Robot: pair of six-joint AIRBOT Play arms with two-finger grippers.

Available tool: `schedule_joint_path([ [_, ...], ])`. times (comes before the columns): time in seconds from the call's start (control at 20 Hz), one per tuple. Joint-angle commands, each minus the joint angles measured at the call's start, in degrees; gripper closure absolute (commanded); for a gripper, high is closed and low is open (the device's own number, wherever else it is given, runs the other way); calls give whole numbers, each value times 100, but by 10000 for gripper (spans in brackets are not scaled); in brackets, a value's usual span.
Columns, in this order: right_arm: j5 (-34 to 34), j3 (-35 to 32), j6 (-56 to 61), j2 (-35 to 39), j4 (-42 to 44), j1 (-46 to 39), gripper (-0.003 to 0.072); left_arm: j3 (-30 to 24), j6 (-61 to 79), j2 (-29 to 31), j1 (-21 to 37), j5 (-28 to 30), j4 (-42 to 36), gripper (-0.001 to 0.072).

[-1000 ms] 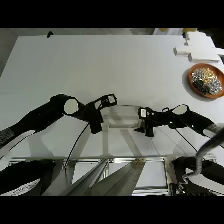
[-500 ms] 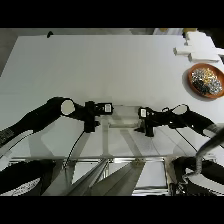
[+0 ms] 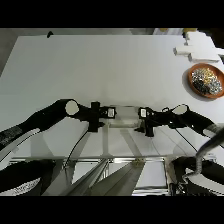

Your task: Fold the box and place the chain.

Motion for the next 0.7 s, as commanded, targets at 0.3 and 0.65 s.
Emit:
schedule_joint_path([
  [0.3,2,2,2,4,2,0,360,-4,195,-46,-247,2,-372,445],
  [0.65,2,2,2,4,2,0,360,-4,461,-129,-470,468,-1010,576],
])
